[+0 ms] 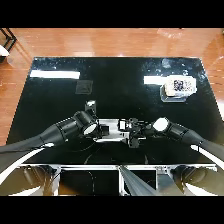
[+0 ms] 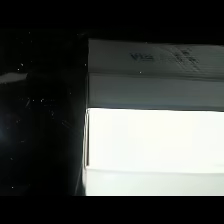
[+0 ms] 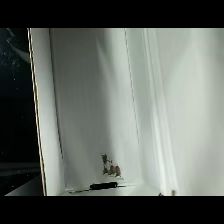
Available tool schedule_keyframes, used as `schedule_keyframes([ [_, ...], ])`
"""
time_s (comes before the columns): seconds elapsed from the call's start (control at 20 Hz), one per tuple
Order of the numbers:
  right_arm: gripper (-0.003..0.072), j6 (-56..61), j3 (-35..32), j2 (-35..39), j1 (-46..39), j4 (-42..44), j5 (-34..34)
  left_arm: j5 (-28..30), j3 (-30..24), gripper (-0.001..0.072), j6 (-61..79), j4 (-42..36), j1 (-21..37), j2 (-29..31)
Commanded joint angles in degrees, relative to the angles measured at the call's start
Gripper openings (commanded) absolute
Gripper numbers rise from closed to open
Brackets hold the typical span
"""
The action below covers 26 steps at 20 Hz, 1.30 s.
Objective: Fold the box and place the chain.
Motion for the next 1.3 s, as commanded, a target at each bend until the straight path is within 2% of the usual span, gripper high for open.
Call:
schedule_keyframes([
  [0.0, 0.0306, 0.0, 0.0, 0.0, 0.0, 0.0, 0.0, -0.3, 0.0, 0.0294, 0.0, 0.0, 0.0, -0.5],
  [0.05, 0.0306, 0.0, 0.0, 0.0, 0.0, 0.0, 0.0, -0.5, 0.0, 0.0288, 0.0, 0.0, 0.0, -0.6],
  [0.1, 0.0306, 0.0, 0.0, 0.0, 0.0, 0.0, 0.0, -0.7, 0.1, 0.0212, 0.0, 0.0, 0.0, -0.6],
  [0.2, 0.0306, 0.0, 0.0, 0.0, 0.0, 0.0, 0.0, -0.7, 0.1, 0.0182, 0.0, 0.0, 0.0, -0.6],
  [0.25, 0.0306, 0.0, 0.0, 0.0, 0.0, 0.0, 0.0, -0.7, 0.1, 0.0113, 0.3, 0.0, 0.0, -0.6],
  [0.35, 0.0306, 0.0, 0.0, 0.0, 0.0, 0.0, 0.0, -0.7, 0.1, 0.0056, 1.1, -0.1, 0.0, -0.6],
  [0.45, 0.0306, 0.0, 0.0, 0.0, 0.0, 0.0, 0.0, -0.7, 0.1, 0.0024, 1.1, -0.1, 0.0, -0.6],
  [0.7, 0.0306, 0.0, 0.0, 0.0, 0.0, 0.0, 0.0, -1.0, 0.1, 0.0026, 1.1, -0.7, 0.0, -0.6],
  [0.75, 0.0306, 0.0, 0.0, 0.0, 0.0, 0.0, 0.0, -1.8, 0.3, 0.0037, 1.1, -1.3, 0.0, -0.5],
  [0.8, 0.0306, 0.0, 0.0, 0.0, 0.0, 0.0, 0.0, -2.5, 0.7, 0.0144, 1.1, -1.3, 0.0, -0.5],
  [0.85, 0.0306, 0.0, 0.0, 0.0, 0.0, 0.0, 0.0, -3.2, 1.3, 0.0285, 1.1, -0.9, 0.1, -0.5],
  [0.9, 0.0306, 0.0, 0.0, 0.0, 0.0, 0.0, 0.0, -4.1, 1.9, 0.0381, 1.0, -0.1, 0.0, -0.5],
  [0.95, 0.0306, 0.0, 0.0, 0.0, 0.0, 0.0, 0.0, -4.9, 2.4, 0.0431, 1.0, 0.5, 0.0, -0.5],
  [1.0, 0.0306, 0.0, 0.0, 0.0, 0.0, 0.0, 0.0, -5.2, 2.7, 0.0453, 1.0, 1.2, 0.0, -0.5],
  [1.25, 0.0306, 0.0, 0.0, 0.0, 0.0, 0.0, 0.0, -4.2, 2.7, 0.0452, 1.0, 2.5, 0.1, -0.7],
])
